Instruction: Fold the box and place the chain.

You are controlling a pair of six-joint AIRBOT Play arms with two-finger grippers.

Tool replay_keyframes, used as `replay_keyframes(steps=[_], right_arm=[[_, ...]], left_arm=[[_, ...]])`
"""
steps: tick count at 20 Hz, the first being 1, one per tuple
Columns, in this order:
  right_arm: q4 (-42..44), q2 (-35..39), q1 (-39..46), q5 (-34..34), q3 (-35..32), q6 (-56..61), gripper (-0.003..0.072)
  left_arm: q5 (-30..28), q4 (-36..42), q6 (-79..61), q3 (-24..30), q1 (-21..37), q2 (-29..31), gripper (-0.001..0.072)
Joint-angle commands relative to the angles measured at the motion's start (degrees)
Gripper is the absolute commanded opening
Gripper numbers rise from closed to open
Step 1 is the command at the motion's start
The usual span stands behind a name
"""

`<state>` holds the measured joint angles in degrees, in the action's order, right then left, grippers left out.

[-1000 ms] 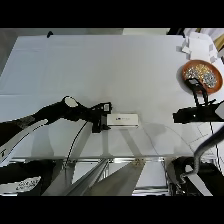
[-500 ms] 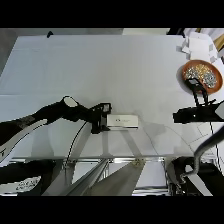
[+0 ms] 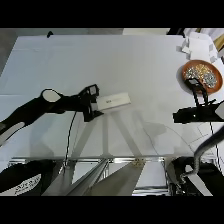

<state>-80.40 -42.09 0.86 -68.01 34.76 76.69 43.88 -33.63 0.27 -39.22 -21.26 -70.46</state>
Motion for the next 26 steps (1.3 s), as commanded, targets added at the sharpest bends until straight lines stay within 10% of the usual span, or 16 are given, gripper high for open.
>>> replay_keyframes(steps=[1,12,18,26], right_arm=[[0.02,-0.04,0.04,-0.02,-0.02,0.0,0.0017],[0.02,-0.04,0.04,-0.02,-0.02,0.0,0.0017],[0.02,-0.04,0.04,-0.02,-0.02,0.0,0.0017],[0.02,-0.04,0.04,-0.02,-0.02,0.0,0.0017]], left_arm=[[-4.92,-13.81,15.89,-0.07,6.6,8.09,0.0007],[-9.99,-16.9,37.53,3.06,31.93,13.11,0.0006],[-27.93,-16.9,38.8,15.15,31.85,11.37,0.0011],[-29.27,-16.94,38.58,17.18,30.32,11.23,0.0026]])
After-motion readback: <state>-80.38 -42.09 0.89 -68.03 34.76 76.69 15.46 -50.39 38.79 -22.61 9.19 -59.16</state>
